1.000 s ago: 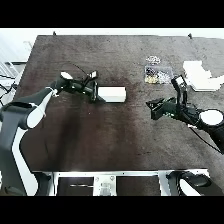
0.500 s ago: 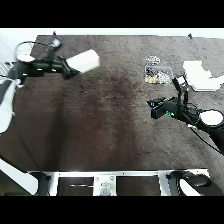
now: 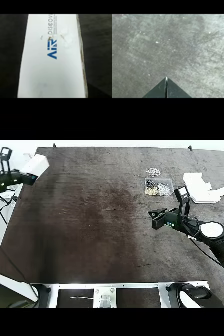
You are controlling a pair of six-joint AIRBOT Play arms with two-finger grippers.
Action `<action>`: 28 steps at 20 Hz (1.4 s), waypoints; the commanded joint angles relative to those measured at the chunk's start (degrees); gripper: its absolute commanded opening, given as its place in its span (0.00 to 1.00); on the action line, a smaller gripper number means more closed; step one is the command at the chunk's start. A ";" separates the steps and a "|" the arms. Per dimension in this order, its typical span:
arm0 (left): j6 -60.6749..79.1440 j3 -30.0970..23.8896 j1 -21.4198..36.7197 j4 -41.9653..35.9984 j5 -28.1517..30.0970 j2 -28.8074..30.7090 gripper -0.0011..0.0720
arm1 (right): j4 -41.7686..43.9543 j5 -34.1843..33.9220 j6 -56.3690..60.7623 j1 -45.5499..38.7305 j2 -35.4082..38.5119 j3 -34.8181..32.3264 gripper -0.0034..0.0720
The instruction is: Fold the box and place the chain.
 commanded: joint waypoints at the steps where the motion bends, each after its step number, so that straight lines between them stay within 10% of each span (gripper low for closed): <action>1: -6.75 -0.44 3.93 2.56 4.68 -2.43 0.03 | 0.24 -2.45 0.02 -0.04 -0.02 -0.02 0.06; 10: -4.04 -8.02 4.04 1.77 23.67 -4.26 0.04 | 0.28 -3.74 0.02 0.04 -0.04 -0.02 0.06; 22: 7.21 -8.31 4.02 -9.38 18.01 -8.83 0.04 | 0.70 -3.80 0.00 0.02 -0.04 -0.04 0.06; 23: 7.19 -8.31 4.04 -9.38 17.97 -8.83 0.09 | 0.70 -3.78 0.00 0.02 -0.04 -0.04 0.06; 25: 6.97 -8.31 4.04 -9.97 18.03 -8.83 1.00 | 0.70 -3.98 0.00 0.02 -0.04 -0.04 0.07; 28: 7.06 -8.26 4.04 -9.99 16.72 -8.35 1.00 | 0.70 -4.87 0.00 0.02 -0.04 -0.02 0.33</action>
